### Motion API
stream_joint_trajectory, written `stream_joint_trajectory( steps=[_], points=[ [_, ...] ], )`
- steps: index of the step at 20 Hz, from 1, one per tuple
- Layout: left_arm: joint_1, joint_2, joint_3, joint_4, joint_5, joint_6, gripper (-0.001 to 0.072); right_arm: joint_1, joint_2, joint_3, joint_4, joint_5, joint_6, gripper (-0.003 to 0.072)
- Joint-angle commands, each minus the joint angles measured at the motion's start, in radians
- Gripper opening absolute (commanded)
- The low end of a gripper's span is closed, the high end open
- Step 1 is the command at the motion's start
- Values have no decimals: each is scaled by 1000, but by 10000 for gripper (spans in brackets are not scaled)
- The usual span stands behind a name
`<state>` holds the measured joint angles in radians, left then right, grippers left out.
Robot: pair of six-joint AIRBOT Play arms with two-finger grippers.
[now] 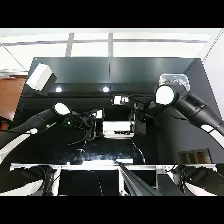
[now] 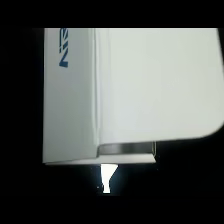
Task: Fold the box and place the chain.
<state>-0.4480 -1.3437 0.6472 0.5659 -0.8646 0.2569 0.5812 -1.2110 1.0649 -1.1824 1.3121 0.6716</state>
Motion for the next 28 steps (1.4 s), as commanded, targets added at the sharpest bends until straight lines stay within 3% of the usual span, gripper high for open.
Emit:
stream_joint_trajectory(
  steps=[1,4,7,17,21,26,28],
  points=[
    [0,0,0,0,1,0,491,0,21,57,5,74,67,696],
    [0,0,0,0,1,0,490,0,21,56,6,123,81,695],
    [0,0,0,0,0,0,491,-9,14,39,-5,54,70,695],
    [0,0,0,0,0,0,490,-20,-72,36,-11,29,34,694],
    [0,0,0,0,0,0,491,-27,-62,47,12,106,102,689],
    [0,0,0,0,1,0,490,-169,14,77,159,216,327,688],
    [0,0,0,0,1,0,490,-243,10,42,248,169,311,689]
  ],
)
